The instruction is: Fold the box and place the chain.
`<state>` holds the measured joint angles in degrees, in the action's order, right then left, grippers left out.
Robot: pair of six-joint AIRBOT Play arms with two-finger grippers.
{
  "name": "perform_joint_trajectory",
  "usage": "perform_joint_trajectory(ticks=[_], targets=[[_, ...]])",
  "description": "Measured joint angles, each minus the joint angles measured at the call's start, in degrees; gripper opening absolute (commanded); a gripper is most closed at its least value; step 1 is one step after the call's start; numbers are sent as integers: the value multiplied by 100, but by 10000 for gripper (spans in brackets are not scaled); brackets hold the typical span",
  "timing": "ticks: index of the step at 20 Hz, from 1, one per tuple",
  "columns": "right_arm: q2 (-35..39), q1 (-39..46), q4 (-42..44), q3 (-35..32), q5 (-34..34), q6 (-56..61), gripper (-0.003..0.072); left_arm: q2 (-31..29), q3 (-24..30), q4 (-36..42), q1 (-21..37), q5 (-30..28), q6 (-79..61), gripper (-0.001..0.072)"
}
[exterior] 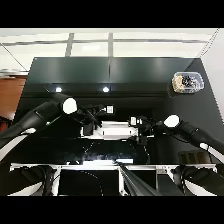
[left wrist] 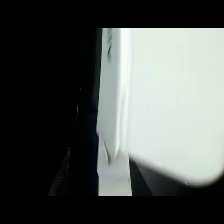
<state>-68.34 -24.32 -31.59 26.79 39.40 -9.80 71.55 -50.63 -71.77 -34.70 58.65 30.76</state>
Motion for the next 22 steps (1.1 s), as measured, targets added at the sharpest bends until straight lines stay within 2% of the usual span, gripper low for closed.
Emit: perform_joint_trajectory(ticks=[1, 5, 8, 13, 15, 19, 22], targets=[[0, 0, 0, 0, 0, 0, 431, -92, 0, -186, 17, 199, 350, 31], [0, 0, 0, 0, 2, 4, 432, -280, 0, -433, 63, 1056, 1502, 28], [0, 0, 0, 0, 2, 4, 432, -321, 0, 262, 76, 1099, 1991, 27], [0, 0, 2, 0, 2, 11, 432, -319, 46, 2035, 81, -39, 2218, 28], [0, 0, 4, 0, 2, 13, 431, -256, 122, 2461, 81, -614, 2212, 28], [0, 0, 9, 0, 2, 13, 432, -4, 271, 2564, 81, -1552, 2173, 28], [0, 0, 7, 0, 2, 13, 431, 243, 315, 2356, 81, -1928, 2162, 28]])
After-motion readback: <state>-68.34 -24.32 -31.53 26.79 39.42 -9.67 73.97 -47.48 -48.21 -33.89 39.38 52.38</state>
